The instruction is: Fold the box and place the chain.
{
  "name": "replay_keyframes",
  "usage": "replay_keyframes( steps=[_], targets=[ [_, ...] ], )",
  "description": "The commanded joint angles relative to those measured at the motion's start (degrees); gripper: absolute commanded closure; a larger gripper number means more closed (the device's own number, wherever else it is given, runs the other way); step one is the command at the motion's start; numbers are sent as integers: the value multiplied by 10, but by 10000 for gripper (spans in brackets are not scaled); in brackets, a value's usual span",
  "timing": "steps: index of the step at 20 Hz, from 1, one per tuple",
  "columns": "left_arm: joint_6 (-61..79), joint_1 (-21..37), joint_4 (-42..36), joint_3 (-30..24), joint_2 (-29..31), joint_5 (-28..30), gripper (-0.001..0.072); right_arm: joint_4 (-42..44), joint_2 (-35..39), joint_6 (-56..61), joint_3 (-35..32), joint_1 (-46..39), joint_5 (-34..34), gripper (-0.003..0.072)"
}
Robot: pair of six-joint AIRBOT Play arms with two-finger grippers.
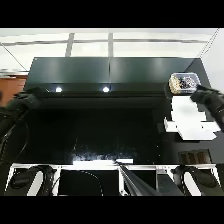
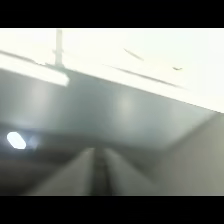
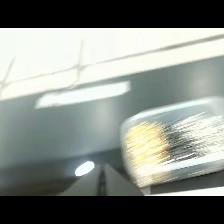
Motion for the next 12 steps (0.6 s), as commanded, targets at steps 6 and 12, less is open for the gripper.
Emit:
replay_keyframes(
  steps=[6,12],
  targets=[
    [19,-89,8,22,-128,-98,-1,-236,-366,225,314,-417,412,-34],
    [18,-89,27,22,-127,-95,0,-117,-523,18,440,-591,575,-34]
  ],
)
